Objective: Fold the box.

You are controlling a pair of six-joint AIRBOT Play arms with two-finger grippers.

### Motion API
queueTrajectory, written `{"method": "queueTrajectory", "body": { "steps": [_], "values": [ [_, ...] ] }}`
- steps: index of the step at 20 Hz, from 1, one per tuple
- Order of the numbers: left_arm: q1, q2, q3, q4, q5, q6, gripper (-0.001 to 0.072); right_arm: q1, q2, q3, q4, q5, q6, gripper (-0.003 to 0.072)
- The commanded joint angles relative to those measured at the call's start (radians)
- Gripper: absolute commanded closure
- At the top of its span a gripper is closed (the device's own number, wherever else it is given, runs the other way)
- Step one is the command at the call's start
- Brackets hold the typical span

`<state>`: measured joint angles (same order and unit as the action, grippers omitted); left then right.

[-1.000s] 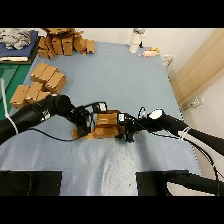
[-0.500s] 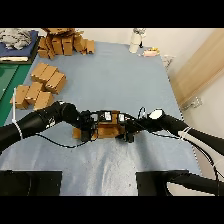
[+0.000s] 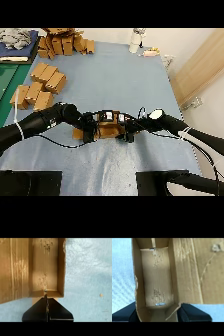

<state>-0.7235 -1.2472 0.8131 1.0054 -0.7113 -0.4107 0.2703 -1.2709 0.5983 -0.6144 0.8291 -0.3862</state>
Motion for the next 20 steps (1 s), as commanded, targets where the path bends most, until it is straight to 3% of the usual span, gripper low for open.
{"method": "queueTrajectory", "body": {
  "steps": [1, 11, 12, 13, 14, 20],
  "values": [
    [0.0, -0.022, -0.003, -0.072, 0.034, 0.043, 0.0693, 0.0, 0.0, 0.001, 0.0, 0.0, 0.0, 0.0115],
    [0.0, -0.031, -0.003, -0.123, 0.042, 0.078, 0.0691, 0.0, 0.0, 0.001, 0.0, 0.0, 0.0, 0.0115],
    [0.0, -0.031, -0.003, -0.123, 0.033, 0.078, 0.0646, 0.0, 0.0, 0.001, 0.0, 0.0, 0.0, 0.0115],
    [0.0, -0.032, -0.003, -0.123, 0.026, 0.077, 0.0409, 0.0, 0.0, 0.001, 0.0, 0.0, 0.0, 0.0115],
    [0.0, -0.033, -0.003, -0.123, 0.02, 0.077, 0.0352, 0.0, 0.0, 0.001, 0.0, 0.0, 0.0, 0.0115],
    [0.002, -0.033, -0.003, -0.107, 0.02, 0.054, 0.0356, 0.0, 0.0, 0.001, -0.001, 0.0, 0.0, 0.0115]
  ]
}}
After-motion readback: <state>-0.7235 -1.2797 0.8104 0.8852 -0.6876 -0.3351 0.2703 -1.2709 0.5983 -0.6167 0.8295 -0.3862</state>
